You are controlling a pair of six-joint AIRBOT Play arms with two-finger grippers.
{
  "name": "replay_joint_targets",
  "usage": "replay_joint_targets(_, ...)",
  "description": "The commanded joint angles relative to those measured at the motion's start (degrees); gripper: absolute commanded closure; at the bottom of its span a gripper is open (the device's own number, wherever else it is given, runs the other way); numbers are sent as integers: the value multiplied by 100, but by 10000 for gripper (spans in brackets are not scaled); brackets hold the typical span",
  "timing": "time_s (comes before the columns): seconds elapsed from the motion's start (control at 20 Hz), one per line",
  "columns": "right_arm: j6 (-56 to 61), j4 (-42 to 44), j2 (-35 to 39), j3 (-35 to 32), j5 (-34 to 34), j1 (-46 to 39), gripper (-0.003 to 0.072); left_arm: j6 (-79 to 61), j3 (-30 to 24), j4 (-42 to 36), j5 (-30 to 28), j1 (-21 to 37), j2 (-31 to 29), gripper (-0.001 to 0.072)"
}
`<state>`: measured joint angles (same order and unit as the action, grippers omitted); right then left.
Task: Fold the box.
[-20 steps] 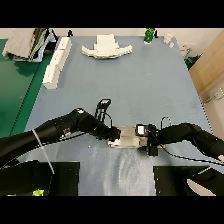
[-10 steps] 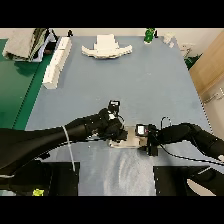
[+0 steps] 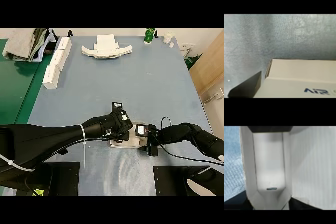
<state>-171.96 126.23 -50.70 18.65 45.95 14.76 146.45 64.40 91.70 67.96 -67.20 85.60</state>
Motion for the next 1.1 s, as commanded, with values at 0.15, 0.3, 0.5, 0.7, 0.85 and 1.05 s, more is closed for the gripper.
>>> replay_joint_targets(0.15,0,2,4,0,-2,-2,120,258,42,-66,55,0,61,504)
replay_joint_targets(0.3,0,2,4,0,-2,-2,120,348,42,-31,-44,-61,61,695)
replay_joint_targets(0.5,0,0,4,0,-2,-2,120,361,42,-35,-35,-107,61,695)
replay_joint_targets(0.7,0,0,4,0,-2,-2,120,356,42,-31,4,-105,59,357)
replay_joint_targets(0.85,0,0,4,0,-2,-2,120,363,42,-15,17,-105,59,184)
replay_joint_targets(1.05,0,0,4,0,-2,-2,120,354,42,15,66,-103,61,185)
